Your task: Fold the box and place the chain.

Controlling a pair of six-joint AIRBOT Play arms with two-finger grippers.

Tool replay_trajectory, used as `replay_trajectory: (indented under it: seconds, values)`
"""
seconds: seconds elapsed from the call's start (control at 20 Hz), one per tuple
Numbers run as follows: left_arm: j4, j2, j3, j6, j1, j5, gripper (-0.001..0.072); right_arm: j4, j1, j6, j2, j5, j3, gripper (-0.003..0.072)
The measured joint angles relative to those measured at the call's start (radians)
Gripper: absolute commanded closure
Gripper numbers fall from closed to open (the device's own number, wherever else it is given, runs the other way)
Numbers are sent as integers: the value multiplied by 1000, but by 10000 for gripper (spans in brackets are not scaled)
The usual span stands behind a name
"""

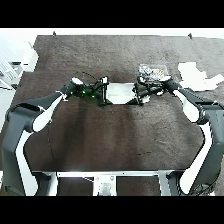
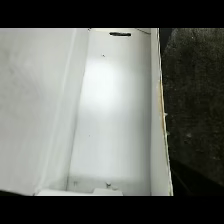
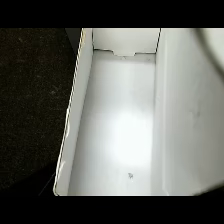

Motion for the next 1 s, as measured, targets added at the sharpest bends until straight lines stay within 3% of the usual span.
replay_trajectory:
  seconds: [0.9,0.95,1.0]
  values:
    - [-92,-27,0,73,0,-7,4,2,0,0,0,-3,0,256]
    - [-91,-27,0,79,0,-6,51,2,0,0,0,-3,0,256]
    - [-89,-27,0,83,0,-6,51,2,0,0,0,-3,0,256]
